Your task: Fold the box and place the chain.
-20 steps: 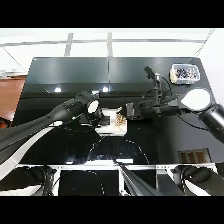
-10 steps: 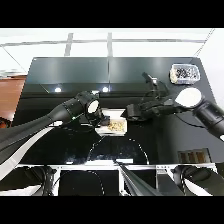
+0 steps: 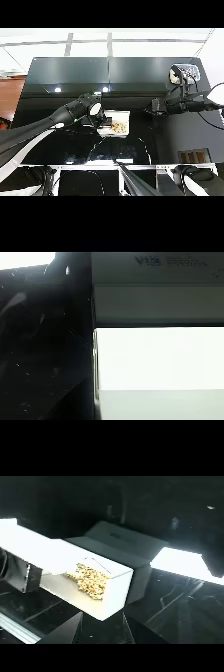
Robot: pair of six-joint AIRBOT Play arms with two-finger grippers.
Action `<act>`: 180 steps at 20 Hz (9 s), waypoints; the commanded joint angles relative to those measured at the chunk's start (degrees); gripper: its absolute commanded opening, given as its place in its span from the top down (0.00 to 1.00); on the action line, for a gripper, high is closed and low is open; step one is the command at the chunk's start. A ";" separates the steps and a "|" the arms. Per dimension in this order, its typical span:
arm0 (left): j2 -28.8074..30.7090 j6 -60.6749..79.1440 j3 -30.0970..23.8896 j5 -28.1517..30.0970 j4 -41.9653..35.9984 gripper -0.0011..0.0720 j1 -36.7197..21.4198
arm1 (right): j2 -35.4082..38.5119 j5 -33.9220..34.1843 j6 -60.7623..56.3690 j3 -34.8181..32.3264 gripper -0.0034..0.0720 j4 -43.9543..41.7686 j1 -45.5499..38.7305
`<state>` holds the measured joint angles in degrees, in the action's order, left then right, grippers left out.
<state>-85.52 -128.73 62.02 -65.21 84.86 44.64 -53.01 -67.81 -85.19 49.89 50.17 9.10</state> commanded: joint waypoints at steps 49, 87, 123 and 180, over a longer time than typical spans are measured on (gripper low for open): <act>8.70 145.06 -26.73 14.36 -52.54 0.02 -25.86 | 0.35 3.13 1.20 -0.02 0.53 4.09 -0.76; 8.72 146.92 -26.73 15.34 -54.03 0.44 -23.52 | -18.58 18.12 45.38 -1.99 0.00 -9.62 12.55; 8.72 146.92 -26.73 15.32 -54.03 0.44 -23.50 | -18.62 9.11 61.44 -0.28 0.66 -4.98 17.57; 8.72 146.92 -26.73 15.32 -54.03 0.44 -23.52 | -17.79 8.68 59.95 -0.98 0.44 -0.09 19.58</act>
<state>-76.77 18.24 35.27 -49.87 30.83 21.12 -70.83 -59.31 -24.95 48.95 49.98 28.69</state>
